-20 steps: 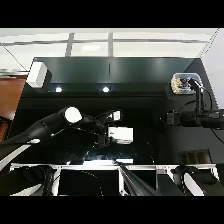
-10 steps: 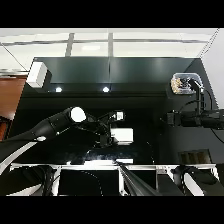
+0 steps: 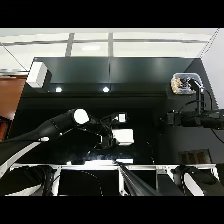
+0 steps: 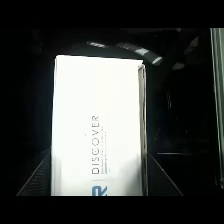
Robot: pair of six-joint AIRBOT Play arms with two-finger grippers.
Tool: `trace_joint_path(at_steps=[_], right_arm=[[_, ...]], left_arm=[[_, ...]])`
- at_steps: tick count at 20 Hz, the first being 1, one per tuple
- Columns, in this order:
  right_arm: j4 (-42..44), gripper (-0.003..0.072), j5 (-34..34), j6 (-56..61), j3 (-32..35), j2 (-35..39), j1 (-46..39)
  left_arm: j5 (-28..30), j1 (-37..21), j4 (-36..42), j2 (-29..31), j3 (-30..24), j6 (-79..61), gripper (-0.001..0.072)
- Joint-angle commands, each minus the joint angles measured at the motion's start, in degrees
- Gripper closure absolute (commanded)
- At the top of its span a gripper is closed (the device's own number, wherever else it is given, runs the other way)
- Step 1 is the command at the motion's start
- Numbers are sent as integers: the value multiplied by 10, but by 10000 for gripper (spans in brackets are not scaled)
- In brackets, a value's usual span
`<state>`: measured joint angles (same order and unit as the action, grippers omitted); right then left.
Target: Fold the box and place the chain.
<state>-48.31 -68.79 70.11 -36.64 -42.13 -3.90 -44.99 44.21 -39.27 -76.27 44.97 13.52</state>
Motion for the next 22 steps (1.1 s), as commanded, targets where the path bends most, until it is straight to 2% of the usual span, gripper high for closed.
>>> trace_joint_path(at_steps=[1,4,6,7,8,9,11,13,15,18,22], right_arm=[[0,682,0,0,0,1,0],[0,682,0,0,0,1,0],[0,682,-1,0,0,1,0],[0,681,0,0,0,1,0],[0,682,0,0,0,1,0],[0,682,0,0,0,1,0],[0,681,0,0,0,1,0],[0,681,0,0,0,1,0],[0,681,0,0,0,1,0],[0,681,0,0,0,1,0],[0,681,9,0,0,1,0]], left_arm=[[49,32,-31,-15,0,1,-4],[88,58,-39,-37,0,5,-4],[90,62,-51,-43,0,22,-2],[87,62,-67,-43,0,33,24],[83,61,-93,-38,2,60,192],[80,58,-133,-29,4,108,400],[66,38,-203,2,4,209,419],[19,-10,-285,42,3,310,419],[-53,-92,-372,79,-1,405,419],[-144,-276,-441,129,-26,482,419],[-163,-568,-436,155,-53,514,419]])
